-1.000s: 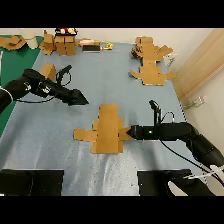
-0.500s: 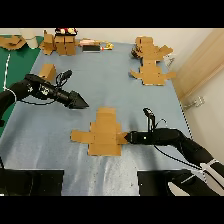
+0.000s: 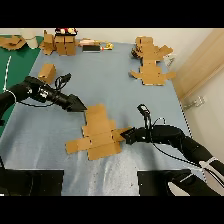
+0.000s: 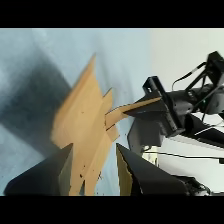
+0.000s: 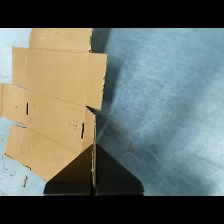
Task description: Fold the box.
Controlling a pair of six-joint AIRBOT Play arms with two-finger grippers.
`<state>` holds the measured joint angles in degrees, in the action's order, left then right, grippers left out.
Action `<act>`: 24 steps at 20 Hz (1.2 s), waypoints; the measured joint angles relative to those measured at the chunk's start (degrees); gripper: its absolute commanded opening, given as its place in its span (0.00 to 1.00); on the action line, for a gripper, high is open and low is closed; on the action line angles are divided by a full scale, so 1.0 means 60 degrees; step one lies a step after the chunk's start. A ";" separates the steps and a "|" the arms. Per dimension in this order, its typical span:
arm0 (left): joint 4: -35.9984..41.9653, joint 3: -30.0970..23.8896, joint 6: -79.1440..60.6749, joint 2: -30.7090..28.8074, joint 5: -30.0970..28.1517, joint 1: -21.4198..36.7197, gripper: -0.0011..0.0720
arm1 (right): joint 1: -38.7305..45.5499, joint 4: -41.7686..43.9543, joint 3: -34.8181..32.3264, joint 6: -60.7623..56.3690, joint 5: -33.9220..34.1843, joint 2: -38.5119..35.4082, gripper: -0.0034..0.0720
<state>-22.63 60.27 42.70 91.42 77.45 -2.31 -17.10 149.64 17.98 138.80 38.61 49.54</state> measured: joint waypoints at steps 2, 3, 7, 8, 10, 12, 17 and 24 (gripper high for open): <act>-0.0084 -0.0226 0.0069 0.0018 -0.0127 0.0004 0.59 | -0.0007 0.0062 0.0004 0.0255 -0.0084 0.0007 0.04; -0.0186 -0.0342 0.0149 0.0018 -0.0211 0.0004 0.59 | -0.0007 0.0084 0.0004 0.0346 -0.0102 0.0015 0.04; -0.0455 -0.0641 0.0444 0.0044 -0.0470 -0.0080 0.59 | -0.0007 0.0120 0.0004 0.0528 -0.0153 0.0036 0.05; -0.0470 -0.0685 0.0470 0.0047 -0.0528 -0.0168 0.59 | -0.0007 0.0124 0.0007 0.0554 -0.0157 0.0058 0.05; -0.0466 -0.0725 0.0455 0.0087 -0.0678 -0.0375 0.59 | -0.0007 0.0127 0.0007 0.0590 -0.0182 0.0135 0.05; -0.0317 -0.0750 0.0331 0.0168 -0.0703 -0.0637 0.59 | -0.0007 0.0131 0.0007 0.0594 -0.0182 0.0233 0.05; 0.0619 -0.0769 -0.0317 0.0561 -0.0506 -0.1260 0.57 | -0.0007 0.0135 0.0011 0.0605 -0.0168 0.0423 0.05; 0.1082 -0.0769 -0.0809 0.0831 -0.0346 -0.1490 0.33 | -0.0007 0.0135 0.0011 0.0608 -0.0117 0.0474 0.05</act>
